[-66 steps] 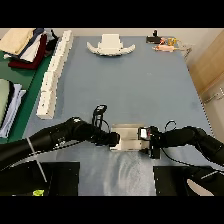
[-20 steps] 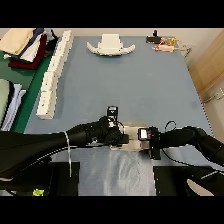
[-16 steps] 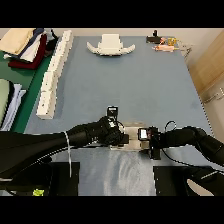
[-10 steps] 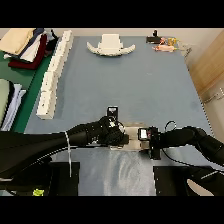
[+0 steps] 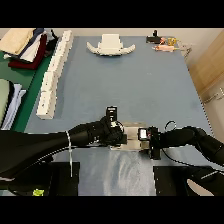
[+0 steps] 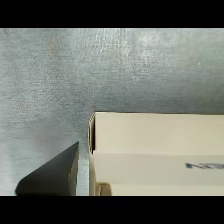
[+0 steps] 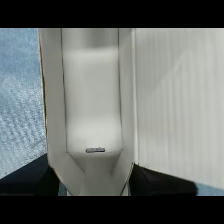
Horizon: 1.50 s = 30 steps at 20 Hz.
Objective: Fold the box.
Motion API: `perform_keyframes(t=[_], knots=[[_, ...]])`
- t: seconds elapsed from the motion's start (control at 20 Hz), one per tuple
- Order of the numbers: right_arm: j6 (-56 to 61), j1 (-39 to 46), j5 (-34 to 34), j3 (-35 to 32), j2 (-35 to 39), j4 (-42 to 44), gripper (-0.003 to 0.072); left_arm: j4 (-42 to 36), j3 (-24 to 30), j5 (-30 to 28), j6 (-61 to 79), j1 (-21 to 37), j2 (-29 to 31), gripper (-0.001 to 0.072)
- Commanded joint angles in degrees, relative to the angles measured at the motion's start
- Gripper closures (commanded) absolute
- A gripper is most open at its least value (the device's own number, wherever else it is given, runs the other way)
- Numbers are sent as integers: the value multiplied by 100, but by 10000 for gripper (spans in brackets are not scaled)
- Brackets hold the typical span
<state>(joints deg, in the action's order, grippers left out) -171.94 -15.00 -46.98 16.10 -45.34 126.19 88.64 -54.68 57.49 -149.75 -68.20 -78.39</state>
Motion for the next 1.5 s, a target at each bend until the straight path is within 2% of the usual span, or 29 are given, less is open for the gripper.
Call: perform_keyframes(t=[0.0,0.05,0.1,0.3,0.35,0.75,0.8,0.85,0.9,1.1,1.25,1.45], knots=[[0,0,-2,2,4,0,180,162,-52,234,-181,-7,-72,415],[0,0,-2,2,4,2,180,164,-96,317,-181,-11,-131,420],[0,0,0,2,4,2,180,197,-149,341,-160,-48,-181,538],[0,0,-2,4,4,2,180,573,-415,629,-299,-284,-382,546],[0,0,-2,4,4,2,180,588,-417,664,-299,-306,-396,695],[0,0,-2,2,4,2,180,586,-420,658,-304,-326,-404,690],[0,0,-2,4,4,2,180,575,-420,656,-289,-326,-404,524],[0,0,-2,4,4,2,180,568,-420,656,-332,-326,-404,311],[0,0,-2,4,4,0,180,568,-431,667,-378,-323,-404,279],[0,0,-2,4,4,2,180,568,-686,774,-404,-323,-398,279],[0,0,-2,2,4,2,180,588,-1027,1419,-74,-293,-254,278],[0,0,0,4,4,0,180,612,-1202,2153,330,-177,437,278]])
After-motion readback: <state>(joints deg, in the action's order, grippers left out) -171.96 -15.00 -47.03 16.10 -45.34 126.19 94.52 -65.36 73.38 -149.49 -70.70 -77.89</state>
